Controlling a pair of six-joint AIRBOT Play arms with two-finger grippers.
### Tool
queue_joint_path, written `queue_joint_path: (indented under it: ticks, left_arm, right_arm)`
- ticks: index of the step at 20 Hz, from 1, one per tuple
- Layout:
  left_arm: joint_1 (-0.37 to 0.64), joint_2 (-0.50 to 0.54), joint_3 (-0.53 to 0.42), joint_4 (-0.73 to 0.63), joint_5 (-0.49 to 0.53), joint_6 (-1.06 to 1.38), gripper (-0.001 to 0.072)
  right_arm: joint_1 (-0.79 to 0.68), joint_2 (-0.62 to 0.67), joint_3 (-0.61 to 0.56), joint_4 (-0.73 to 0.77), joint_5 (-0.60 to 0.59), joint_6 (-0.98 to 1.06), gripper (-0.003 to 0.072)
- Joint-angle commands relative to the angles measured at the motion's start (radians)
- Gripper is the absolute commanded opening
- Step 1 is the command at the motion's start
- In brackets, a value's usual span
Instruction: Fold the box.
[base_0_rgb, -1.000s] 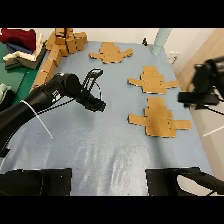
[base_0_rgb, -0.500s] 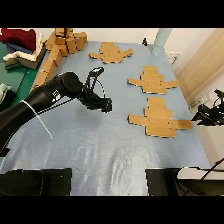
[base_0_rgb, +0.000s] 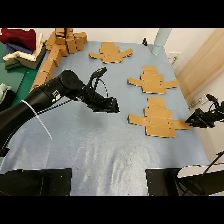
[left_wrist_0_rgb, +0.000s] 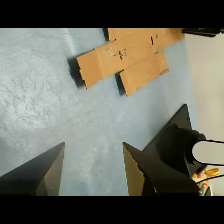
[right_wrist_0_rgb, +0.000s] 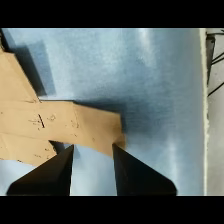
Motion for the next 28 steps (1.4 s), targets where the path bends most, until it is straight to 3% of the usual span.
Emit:
queue_joint_path:
  ticks: [1, 6, 13, 15, 17, 18, 19, 23, 28]
  left_arm:
    - [0.001, 0.000, 0.001, -0.022, -0.035, 0.006, 0.0555]
    - [0.001, -0.001, 0.001, -0.022, -0.010, 0.006, 0.0555]
    - [0.000, 0.000, 0.002, -0.056, 0.007, 0.008, 0.0555]
    - [0.000, 0.000, 0.002, -0.059, 0.002, 0.025, 0.0554]
    - [0.001, 0.000, 0.002, -0.060, 0.003, 0.063, 0.0554]
    - [0.001, 0.000, 0.002, -0.060, 0.009, 0.089, 0.0555]
    - [0.002, 0.000, 0.001, -0.060, 0.013, 0.115, 0.0554]
    - [0.046, 0.001, 0.001, -0.060, 0.006, 0.185, 0.0553]
    - [0.148, 0.006, 0.001, -0.059, -0.126, 0.236, 0.0553]
  right_arm:
    - [-0.006, -0.006, 0.046, -0.005, 0.025, 0.001, 0.0384]
    - [-0.023, -0.018, 0.083, -0.015, 0.002, 0.021, 0.0383]
    - [-0.015, -0.029, -0.011, 0.071, -0.022, -0.040, 0.0378]
    - [-0.003, -0.019, -0.011, 0.154, -0.066, -0.056, 0.0255]
    - [0.040, -0.017, -0.017, 0.205, -0.123, -0.063, 0.0055]
    - [0.069, -0.014, -0.028, 0.225, -0.138, -0.060, 0.0004]
    - [0.107, -0.006, -0.049, 0.259, -0.142, -0.060, 0.0004]
    - [0.299, 0.091, -0.213, 0.459, 0.010, -0.062, 0.0004]
    - [0.583, 0.309, -0.523, 0.466, 0.249, 0.072, 0.0003]
